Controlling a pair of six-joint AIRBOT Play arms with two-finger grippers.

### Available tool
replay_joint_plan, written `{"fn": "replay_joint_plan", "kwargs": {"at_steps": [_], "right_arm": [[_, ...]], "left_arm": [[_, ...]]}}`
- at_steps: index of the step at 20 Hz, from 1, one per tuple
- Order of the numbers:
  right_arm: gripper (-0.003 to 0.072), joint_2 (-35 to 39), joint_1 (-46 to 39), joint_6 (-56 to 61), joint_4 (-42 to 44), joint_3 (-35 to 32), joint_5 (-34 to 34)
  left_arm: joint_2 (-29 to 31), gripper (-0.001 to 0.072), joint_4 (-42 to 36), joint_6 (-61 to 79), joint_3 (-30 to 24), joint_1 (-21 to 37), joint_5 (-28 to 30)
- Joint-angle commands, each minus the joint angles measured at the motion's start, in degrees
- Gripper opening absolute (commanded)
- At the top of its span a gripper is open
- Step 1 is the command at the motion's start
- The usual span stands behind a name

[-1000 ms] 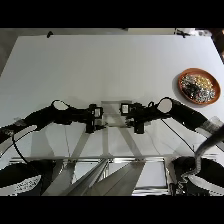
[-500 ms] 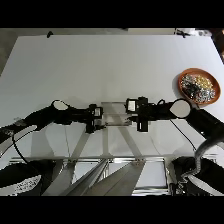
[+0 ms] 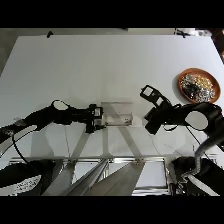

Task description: Fold the box and place the chain.

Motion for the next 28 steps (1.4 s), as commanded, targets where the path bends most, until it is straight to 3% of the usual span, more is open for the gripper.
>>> {"fn": "replay_joint_plan", "kwargs": {"at_steps": [1,4,6,10,12,15,19,23,28], "right_arm": [[0.0008,0.52,-0.02,25.00,-13.75,0.04,4.31],[0.0004,0.46,-3.06,24.90,-17.09,0.07,5.22],[0.0003,0.20,-11.34,21.24,-13.73,0.04,4.83],[0.0004,-4.61,-32.17,1.62,11.98,0.04,5.22],[0.0005,-10.01,-36.37,-4.04,18.99,0.04,6.80],[0.0009,-19.43,-33.94,-6.60,20.70,0.04,8.39],[0.0009,-27.56,-29.24,-9.75,24.06,0.04,5.22],[0.0009,-30.32,-26.58,-13.51,29.20,0.04,5.25],[0.0009,-33.38,-23.02,-13.66,29.40,0.04,4.13]], "left_arm": [[0.02,0.0254,0.02,0.04,0.00,0.07,0.02],[0.02,0.0254,0.02,0.02,0.00,0.07,0.02],[0.02,0.0254,0.02,0.02,0.00,0.07,0.02],[0.02,0.0254,0.02,0.02,0.00,0.07,0.02],[0.02,0.0254,0.02,0.02,0.00,0.07,0.02],[0.02,0.0254,0.02,0.02,0.00,0.07,0.02],[0.02,0.0254,0.02,0.02,0.00,0.07,0.02],[0.02,0.0254,0.02,0.02,0.00,0.07,0.02],[0.02,0.0254,0.02,0.02,0.00,0.07,0.02]]}}
